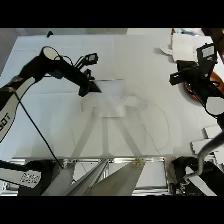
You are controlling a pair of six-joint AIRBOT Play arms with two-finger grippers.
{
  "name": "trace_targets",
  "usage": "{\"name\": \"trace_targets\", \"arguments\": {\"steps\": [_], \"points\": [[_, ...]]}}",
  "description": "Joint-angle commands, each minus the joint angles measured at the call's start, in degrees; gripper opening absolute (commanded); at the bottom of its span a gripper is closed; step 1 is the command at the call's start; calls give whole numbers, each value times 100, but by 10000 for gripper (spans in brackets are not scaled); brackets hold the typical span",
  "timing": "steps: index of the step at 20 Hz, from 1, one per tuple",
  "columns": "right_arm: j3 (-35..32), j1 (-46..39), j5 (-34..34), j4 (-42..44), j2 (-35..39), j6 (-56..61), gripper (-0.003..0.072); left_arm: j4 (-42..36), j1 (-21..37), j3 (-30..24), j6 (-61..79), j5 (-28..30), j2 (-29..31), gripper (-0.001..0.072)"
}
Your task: Fold the box and place the chain.
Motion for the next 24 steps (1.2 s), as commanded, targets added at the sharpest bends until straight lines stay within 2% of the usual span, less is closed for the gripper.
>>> {"name": "trace_targets", "arguments": {"steps": [1,8,12,24], "points": [[4,-2,0,2,4,0,12,-844,-13,-149,1049,345,-463,6],[4,-2,0,2,4,0,12,-173,-107,-142,898,922,-664,2],[4,-2,0,2,4,0,12,420,-114,-140,455,925,-623,0],[4,-2,0,2,4,0,12,684,-184,-114,498,914,-487,1]]}}
